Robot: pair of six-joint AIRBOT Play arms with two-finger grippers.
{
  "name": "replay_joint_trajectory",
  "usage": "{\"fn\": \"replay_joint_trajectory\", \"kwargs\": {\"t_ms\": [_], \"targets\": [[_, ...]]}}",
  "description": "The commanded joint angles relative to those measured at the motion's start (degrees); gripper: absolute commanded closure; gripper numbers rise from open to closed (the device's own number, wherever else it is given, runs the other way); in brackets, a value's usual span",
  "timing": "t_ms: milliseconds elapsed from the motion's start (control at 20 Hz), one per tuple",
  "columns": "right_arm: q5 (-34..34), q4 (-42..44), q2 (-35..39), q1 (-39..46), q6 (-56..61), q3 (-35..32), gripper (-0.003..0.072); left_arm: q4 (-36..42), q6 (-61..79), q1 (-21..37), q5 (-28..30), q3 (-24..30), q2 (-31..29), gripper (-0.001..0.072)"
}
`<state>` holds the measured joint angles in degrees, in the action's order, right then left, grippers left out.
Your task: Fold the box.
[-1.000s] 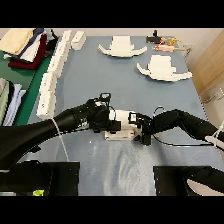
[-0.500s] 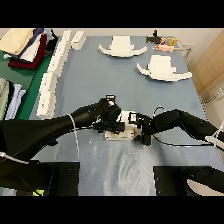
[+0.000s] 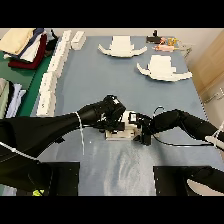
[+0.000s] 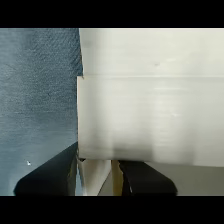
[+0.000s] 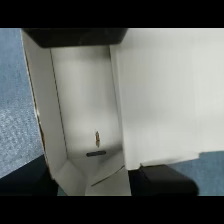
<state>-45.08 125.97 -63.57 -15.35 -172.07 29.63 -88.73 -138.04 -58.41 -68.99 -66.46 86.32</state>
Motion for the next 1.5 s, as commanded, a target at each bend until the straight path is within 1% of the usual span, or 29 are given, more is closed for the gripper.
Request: {"fn": "replay_joint_trajectory", "kwargs": {"t_ms": [0, 300, 350, 400, 450, 750, 800, 900, 950, 1100, 1250, 1400, 1450], "targets": [[0.0, 0.0, 0.0, 0.0, 0.0, 0.0, 0.0179, -0.1, -1.1, -0.6, 1.1, -0.1, 0.3, 0.0416], [0.0, 0.0, 0.0, 0.0, 0.0, 0.0, 0.0179, -1.2, -4.1, -1.8, 0.9, -0.1, 1.1, 0.0417], [0.0, 0.0, 0.0, 0.0, 0.0, 0.1, 0.0179, -1.6, -4.4, -1.9, 0.9, -0.1, 1.1, 0.0465], [0.0, 0.0, 0.0, 0.0, 0.0, 0.0, 0.0179, -1.6, -4.3, -1.9, 0.9, -0.1, 1.1, 0.0679], [0.0, 0.0, 0.0, 0.0, 0.0, 0.0, 0.0179, -1.6, -4.4, -2.0, 0.9, -0.1, 1.1, 0.0693], [0.0, 0.0, 0.0, 0.0, 0.0, 0.0, 0.0179, -1.3, -4.5, -2.0, 0.8, -0.1, 1.1, 0.0692], [0.0, 0.0, 0.0, 0.0, 0.0, 0.0, 0.0179, -1.3, -4.3, -2.0, 0.5, -0.2, 1.1, 0.0686], [0.0, 0.0, 0.0, 0.0, 0.0, 0.1, 0.0179, -1.3, -4.3, -1.9, -0.9, -0.3, 1.0, 0.0207], [0.0, 0.0, 0.0, 0.0, 0.0, 0.1, 0.0179, -1.3, -4.3, -1.9, -2.0, -0.5, 1.0, 0.0181], [0.0, 0.0, 0.0, 0.0, 0.0, 0.0, 0.0179, -1.5, -3.0, -1.9, -4.6, -1.5, -0.4, 0.0181], [0.0, 0.0, 0.0, 0.0, 0.0, 0.0, 0.0179, -3.0, -1.4, -1.4, -8.4, -2.2, -4.4, 0.0183], [0.0, 0.0, 0.0, 0.0, 0.0, 0.0, 0.0179, -2.3, 1.6, 1.4, -11.8, -2.2, -9.9, 0.0187], [0.0, 0.0, 0.0, 0.0, 0.0, 0.0, 0.0179, -2.3, 3.3, 2.4, -12.5, -2.2, -11.8, 0.0275]]}}
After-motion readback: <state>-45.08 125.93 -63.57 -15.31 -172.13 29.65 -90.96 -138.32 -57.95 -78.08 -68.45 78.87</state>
